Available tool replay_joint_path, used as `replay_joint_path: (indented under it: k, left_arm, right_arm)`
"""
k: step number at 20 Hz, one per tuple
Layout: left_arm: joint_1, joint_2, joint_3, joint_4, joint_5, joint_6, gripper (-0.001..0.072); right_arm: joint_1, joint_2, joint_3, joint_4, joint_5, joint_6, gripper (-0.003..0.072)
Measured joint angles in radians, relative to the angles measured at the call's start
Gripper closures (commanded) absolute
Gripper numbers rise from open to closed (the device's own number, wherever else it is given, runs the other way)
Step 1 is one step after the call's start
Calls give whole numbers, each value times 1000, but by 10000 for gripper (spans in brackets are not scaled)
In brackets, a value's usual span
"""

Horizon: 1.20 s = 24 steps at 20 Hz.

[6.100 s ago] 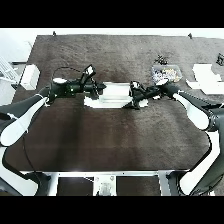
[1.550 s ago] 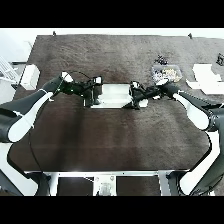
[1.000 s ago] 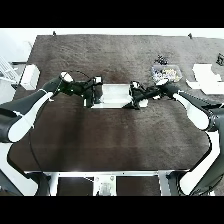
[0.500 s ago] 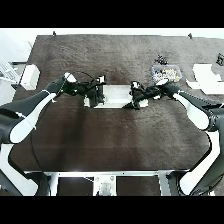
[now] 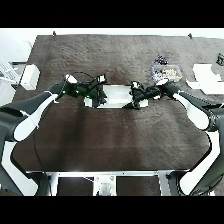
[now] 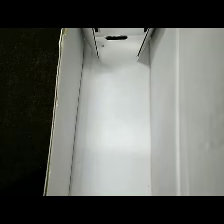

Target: Fold the box and place the chain.

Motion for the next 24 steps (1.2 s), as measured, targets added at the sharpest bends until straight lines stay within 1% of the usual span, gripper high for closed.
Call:
replay_joint_path:
  k: [1,2,3,4,5,7,15,16,18,19,23,24]
  left_arm:
    - [0,-2,0,-7,0,0,329]
    - [0,-4,0,-14,0,1,305]
    - [0,-5,0,-19,0,2,142]
    - [0,-6,0,-25,0,2,97]
    - [-1,-6,0,-27,-3,2,96]
    - [-1,-8,0,-31,-3,3,28]
    - [-1,-9,0,-34,-4,2,30]
    - [-1,-9,0,-33,-4,2,46]
    - [0,-9,0,-34,1,-1,387]
    - [-1,-9,0,-33,7,-1,481]
    - [0,-9,0,-4,10,0,481]
    - [2,-9,0,3,11,-1,601]
  right_arm:
    - [0,0,0,0,0,0,99]
    - [0,0,0,0,0,0,100]
    - [0,0,0,1,0,0,99]
    - [0,0,0,1,0,-1,99]
    - [0,0,0,1,1,-1,100]
    - [0,0,0,1,0,-2,99]
    - [0,0,0,0,0,-1,99]
    - [0,0,0,0,0,-1,99]
    - [0,0,0,0,2,-1,99]
    - [0,0,0,1,3,-1,99]
    - [0,0,0,0,5,-2,99]
    - [0,0,0,0,5,-2,100]
